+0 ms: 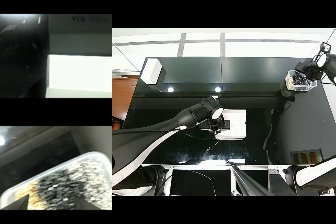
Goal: Fold the box and place the chain.
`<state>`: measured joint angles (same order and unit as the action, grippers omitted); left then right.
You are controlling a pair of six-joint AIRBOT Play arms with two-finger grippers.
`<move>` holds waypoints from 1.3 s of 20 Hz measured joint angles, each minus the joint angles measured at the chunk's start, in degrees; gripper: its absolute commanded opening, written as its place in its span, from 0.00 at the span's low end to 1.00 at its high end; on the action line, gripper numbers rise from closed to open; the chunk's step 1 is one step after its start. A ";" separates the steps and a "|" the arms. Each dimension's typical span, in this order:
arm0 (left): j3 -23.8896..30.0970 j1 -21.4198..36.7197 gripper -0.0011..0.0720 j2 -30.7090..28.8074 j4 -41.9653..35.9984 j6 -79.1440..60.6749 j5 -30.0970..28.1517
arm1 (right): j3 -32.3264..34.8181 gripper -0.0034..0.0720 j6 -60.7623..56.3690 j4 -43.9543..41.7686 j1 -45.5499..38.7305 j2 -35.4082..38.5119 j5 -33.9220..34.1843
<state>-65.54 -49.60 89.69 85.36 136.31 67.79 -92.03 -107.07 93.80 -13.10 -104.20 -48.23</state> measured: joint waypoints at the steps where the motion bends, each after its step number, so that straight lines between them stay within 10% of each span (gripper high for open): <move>1: -0.02 0.00 0.05 0.00 0.02 0.00 0.02 | -0.42 0.83 -0.35 0.50 -0.28 -0.42 -0.11; 8: 0.00 0.00 0.05 0.00 0.07 0.00 0.13 | -1.42 0.83 -0.70 -1.66 -0.98 -2.60 0.09; 12: 0.00 0.00 0.05 0.00 0.07 -0.02 0.17 | -1.57 0.14 -0.59 -3.08 -1.09 -3.41 -0.94; 26: 0.00 0.00 0.05 0.02 0.76 -0.02 0.24 | -10.47 0.10 19.17 -10.38 -3.80 14.34 -11.76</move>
<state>-65.54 -49.60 89.71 86.13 136.29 68.03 -102.50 -87.90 83.42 -16.91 -89.86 -59.99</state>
